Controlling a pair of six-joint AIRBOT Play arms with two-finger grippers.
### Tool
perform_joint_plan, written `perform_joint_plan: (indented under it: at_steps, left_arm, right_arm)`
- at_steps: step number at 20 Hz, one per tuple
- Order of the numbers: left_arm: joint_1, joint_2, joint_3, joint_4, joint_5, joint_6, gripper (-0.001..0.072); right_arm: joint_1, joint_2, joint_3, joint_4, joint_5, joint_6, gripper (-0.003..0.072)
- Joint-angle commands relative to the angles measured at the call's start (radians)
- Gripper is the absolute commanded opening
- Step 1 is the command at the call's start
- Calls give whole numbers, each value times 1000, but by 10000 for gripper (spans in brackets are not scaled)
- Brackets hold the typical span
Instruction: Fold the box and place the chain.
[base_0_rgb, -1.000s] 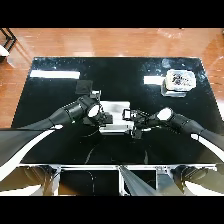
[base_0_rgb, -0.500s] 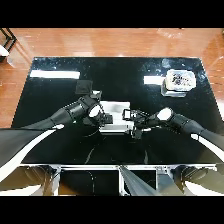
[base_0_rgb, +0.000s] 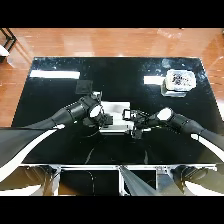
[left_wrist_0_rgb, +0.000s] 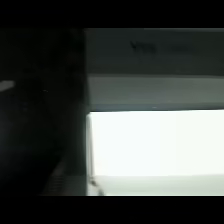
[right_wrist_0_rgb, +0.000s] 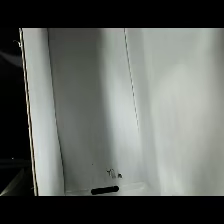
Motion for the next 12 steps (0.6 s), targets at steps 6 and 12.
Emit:
perform_joint_plan:
  at_steps: [6,12]
  left_arm:
    - [13,2,9,8,-24,-1,566]
    - [15,-5,8,8,-19,-1,502]
  right_arm:
    - [1,-1,0,0,0,1,405]
    - [1,-1,0,1,0,1,406]
